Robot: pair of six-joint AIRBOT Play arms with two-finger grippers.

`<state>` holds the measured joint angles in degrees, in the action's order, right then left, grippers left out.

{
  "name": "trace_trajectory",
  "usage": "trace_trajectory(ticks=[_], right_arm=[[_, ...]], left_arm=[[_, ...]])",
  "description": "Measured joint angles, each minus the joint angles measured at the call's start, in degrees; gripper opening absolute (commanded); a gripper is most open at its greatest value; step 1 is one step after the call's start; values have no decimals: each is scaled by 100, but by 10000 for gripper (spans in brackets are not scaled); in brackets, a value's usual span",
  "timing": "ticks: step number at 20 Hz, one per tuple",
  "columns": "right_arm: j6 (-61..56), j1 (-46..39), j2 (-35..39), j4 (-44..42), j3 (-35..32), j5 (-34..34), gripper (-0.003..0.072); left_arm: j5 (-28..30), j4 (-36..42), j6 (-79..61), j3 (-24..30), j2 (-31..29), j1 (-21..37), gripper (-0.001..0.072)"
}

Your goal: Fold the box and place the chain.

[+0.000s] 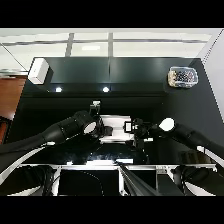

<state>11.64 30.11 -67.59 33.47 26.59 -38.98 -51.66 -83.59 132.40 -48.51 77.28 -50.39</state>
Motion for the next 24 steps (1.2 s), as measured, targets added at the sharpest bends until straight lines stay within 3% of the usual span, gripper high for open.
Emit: trace_trajectory(ticks=[9, 18, 19, 20, 21, 22, 23, 24], right_arm=[[-1207, -409, 935, 1102, 39, -562, 713], [-1073, -374, 887, 1130, 37, -922, 712], [-1047, -302, 870, 1095, 37, -946, 665], [-1032, -227, 857, 1080, 35, -957, 542], [-1025, -166, 850, 1049, 35, -966, 536], [-1034, -111, 833, 1025, 35, -964, 384], [-1056, -70, 820, 1016, 35, -960, 303], [-1154, -26, 798, 1001, 37, -942, 301]], left_arm=[[-442, -109, -20, -31, 2, -2, 30], [-577, -310, 63, -35, 2, -2, 31], [-579, -315, 66, -35, 2, -2, 31], [-581, -319, 66, -35, 2, -4, 33], [-584, -323, 68, -35, 2, -2, 33], [-584, -326, 72, -35, 2, -4, 33], [-586, -330, 74, -35, 2, -4, 33], [-586, -334, 74, -35, 2, -4, 33]])
